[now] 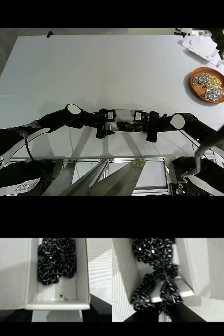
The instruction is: Fold the box and place the chain.
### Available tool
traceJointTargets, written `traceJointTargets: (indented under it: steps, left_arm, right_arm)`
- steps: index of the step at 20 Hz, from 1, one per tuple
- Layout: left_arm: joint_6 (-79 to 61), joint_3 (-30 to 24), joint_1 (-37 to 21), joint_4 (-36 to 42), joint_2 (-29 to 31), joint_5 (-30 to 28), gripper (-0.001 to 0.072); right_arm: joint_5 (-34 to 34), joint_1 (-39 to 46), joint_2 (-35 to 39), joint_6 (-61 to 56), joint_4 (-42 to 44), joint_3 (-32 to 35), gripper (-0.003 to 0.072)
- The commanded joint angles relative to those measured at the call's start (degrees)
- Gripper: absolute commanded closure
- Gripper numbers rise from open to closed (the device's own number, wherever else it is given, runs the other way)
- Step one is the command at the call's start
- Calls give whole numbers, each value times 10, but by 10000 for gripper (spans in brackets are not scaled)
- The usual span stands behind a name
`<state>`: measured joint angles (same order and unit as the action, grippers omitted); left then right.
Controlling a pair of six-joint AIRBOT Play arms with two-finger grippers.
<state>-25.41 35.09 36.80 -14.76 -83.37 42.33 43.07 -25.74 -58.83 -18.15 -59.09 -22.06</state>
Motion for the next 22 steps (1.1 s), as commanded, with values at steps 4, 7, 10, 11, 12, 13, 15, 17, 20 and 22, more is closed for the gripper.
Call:
traceJointTargets:
  steps: [4,7,10,11,12,13,15,17,20,22]
  left_arm:
    - [1,0,0,2,0,-1,431]
    - [1,0,0,2,0,-1,431]
    - [1,0,0,2,0,-1,431]
    - [1,0,0,2,0,-1,431]
    - [1,0,0,2,0,-1,431]
    - [1,0,0,1,0,-1,431]
    - [1,0,0,2,0,-1,431]
    - [1,0,0,2,0,-1,431]
    - [1,0,0,2,0,-1,431]
    - [1,0,0,2,0,-1,431]
  right_arm:
    - [30,0,65,-36,-68,-1,680]
    - [44,0,113,-60,-86,-3,680]
    - [46,0,160,-61,-86,-6,680]
    - [46,0,174,-61,-86,-9,680]
    - [48,0,186,-62,-85,-13,680]
    - [50,0,197,-76,-85,-20,680]
    - [52,0,210,-104,-75,-38,680]
    - [54,0,211,-105,-44,-60,680]
    - [45,0,211,-104,-1,-75,680]
    - [45,0,210,-104,18,-75,680]
